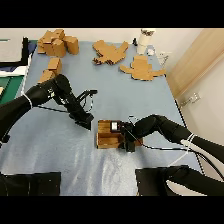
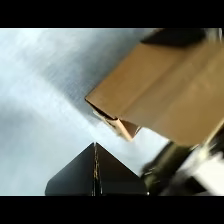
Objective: Fold the box.
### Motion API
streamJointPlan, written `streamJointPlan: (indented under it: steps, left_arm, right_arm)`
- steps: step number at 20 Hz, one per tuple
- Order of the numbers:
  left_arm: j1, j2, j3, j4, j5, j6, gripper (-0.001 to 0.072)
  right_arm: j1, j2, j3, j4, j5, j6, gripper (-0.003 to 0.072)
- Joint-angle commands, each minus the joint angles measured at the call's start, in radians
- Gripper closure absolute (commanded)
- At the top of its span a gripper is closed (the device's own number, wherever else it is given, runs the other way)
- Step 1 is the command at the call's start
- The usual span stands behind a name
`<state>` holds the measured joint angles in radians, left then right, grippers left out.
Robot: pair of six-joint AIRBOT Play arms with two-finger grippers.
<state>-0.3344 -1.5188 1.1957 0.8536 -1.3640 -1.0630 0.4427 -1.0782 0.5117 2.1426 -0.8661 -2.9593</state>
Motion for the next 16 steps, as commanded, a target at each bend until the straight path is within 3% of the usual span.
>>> streamJointPlan:
  steps: [1,3,5,7,10,11,12,13,16]
  left_arm:
    - [0.004,0.001,0.0,0.026,-0.017,0.279,0.0698]
    - [0.023,0.011,-0.006,0.042,-0.023,0.369,0.07]
    - [0.075,0.042,-0.044,0.025,0.095,0.426,0.07]
    - [0.093,0.093,-0.121,-0.043,0.187,0.564,0.0701]
    - [0.085,0.188,-0.312,-0.25,0.273,1.052,0.0695]
    - [0.077,0.217,-0.38,-0.272,0.308,1.169,0.0632]
    - [0.069,0.241,-0.442,-0.273,0.359,1.207,0.0269]
    - [0.06,0.257,-0.492,-0.274,0.408,1.206,0.0013]
    - [0.016,0.274,-0.587,-0.278,0.488,1.239,0.001]
  right_arm:
    - [0.0,0.0,0.0,0.0,0.001,0.0,0.0208]
    - [0.0,0.0,0.0,0.0,0.001,0.0,0.0208]
    - [0.0,0.0,0.0,0.0,0.0,0.0,0.0208]
    - [-0.001,0.0,0.0,-0.007,0.0,0.0,0.0208]
    - [0.0,0.0,0.0,-0.007,0.0,0.0,0.0208]
    - [-0.001,0.0,0.0,-0.008,0.001,0.0,0.0208]
    - [-0.001,0.0,0.0,-0.008,0.001,0.0,0.0208]
    - [-0.001,0.0,0.0,-0.008,0.0,0.0,0.0208]
    - [-0.001,0.0,0.0,-0.008,0.0,0.0,0.0208]
